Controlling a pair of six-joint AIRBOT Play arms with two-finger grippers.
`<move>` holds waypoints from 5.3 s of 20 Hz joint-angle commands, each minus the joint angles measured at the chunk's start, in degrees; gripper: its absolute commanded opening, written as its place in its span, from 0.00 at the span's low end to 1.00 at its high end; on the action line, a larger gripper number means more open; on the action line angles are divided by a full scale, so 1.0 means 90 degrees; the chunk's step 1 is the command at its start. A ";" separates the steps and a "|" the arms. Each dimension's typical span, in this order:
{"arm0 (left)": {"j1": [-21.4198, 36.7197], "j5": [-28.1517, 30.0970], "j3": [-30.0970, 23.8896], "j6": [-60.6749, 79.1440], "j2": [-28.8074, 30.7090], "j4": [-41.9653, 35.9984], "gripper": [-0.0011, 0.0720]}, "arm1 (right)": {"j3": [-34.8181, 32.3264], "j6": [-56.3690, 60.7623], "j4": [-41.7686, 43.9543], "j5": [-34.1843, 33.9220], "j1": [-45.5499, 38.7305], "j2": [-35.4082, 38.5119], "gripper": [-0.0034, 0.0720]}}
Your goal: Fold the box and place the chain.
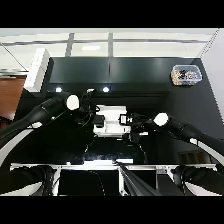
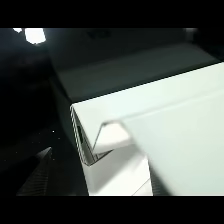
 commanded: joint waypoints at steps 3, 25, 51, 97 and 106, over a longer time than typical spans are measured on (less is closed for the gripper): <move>-0.0627 -0.0267 0.0321 -0.1173 -0.0238 0.0765 0.87 | -0.0002 0.0007 0.0002 0.0002 0.0002 -0.0002 0.34; -0.1039 -0.0889 0.0838 -0.2844 -0.0644 0.1880 0.56 | -0.0002 0.0007 0.0000 0.0002 0.0002 -0.0002 0.34; -0.1212 -0.1035 0.1030 -0.3308 -0.1066 0.1880 0.41 | -0.0002 0.0007 0.0000 0.0002 0.0002 -0.0002 0.34; -0.1010 -0.0716 0.0843 -0.3332 -0.0945 0.1542 0.34 | -0.0002 0.0007 0.0000 0.0002 0.0002 -0.0002 0.34; -0.1010 -0.0702 0.0843 -0.3327 -0.0942 0.1571 0.06 | -0.0002 0.0321 0.0007 0.0017 0.0002 0.0002 0.63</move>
